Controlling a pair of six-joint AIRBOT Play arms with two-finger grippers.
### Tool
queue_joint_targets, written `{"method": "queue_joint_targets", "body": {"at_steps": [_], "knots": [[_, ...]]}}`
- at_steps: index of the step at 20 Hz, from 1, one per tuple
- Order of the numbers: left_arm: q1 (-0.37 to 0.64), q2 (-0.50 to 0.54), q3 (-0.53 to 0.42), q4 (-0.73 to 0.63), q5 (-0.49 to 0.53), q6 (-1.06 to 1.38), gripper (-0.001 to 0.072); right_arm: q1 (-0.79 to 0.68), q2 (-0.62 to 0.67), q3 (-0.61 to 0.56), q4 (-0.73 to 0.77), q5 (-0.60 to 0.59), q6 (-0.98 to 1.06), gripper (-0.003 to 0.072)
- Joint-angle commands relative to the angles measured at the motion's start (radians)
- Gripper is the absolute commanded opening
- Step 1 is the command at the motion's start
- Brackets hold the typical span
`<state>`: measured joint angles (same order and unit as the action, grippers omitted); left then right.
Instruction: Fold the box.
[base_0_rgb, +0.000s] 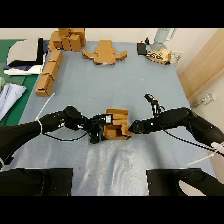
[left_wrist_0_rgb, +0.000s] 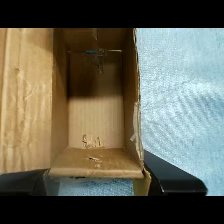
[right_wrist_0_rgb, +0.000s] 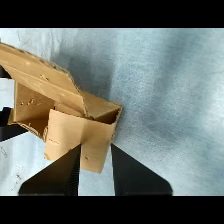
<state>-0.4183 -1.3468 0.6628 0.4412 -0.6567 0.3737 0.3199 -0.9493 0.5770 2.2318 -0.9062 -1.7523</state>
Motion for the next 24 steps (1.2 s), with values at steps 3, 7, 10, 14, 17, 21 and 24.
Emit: {"method": "queue_joint_targets", "body": {"at_steps": [3, 7, 10, 14, 17, 21, 24], "knots": [[0.0, 0.0, 0.001, 0.0, 0.0, 0.0, 0.0519, 0.047, -0.057, 0.01, 0.002, 0.027, 0.009, 0.0454], [0.0, 0.0, 0.001, 0.0, 0.0, 0.0, 0.0519, 0.145, -0.115, 0.067, -0.116, 0.052, 0.176, 0.0455], [0.0, 0.0, 0.001, 0.0, 0.0, 0.0, 0.0519, 0.237, -0.16, 0.132, -0.298, 0.043, 0.402, 0.0455], [0.0, 0.0, 0.001, 0.0, 0.0, 0.0, 0.0519, 0.369, -0.219, 0.225, -0.59, -0.047, 0.795, 0.0454], [0.0, 0.0, 0.001, 0.0, 0.0, 0.0, 0.0519, 0.442, -0.285, 0.318, -0.658, -0.136, 0.937, 0.0455], [0.0, 0.0, 0.001, 0.0, 0.0, 0.0, 0.0519, 0.499, -0.387, 0.418, -0.679, -0.208, 1.092, 0.0455], [0.0, 0.0, 0.001, 0.0, 0.0, 0.0, 0.0519, 0.514, -0.458, 0.467, -0.714, -0.298, 1.172, 0.0429]]}}
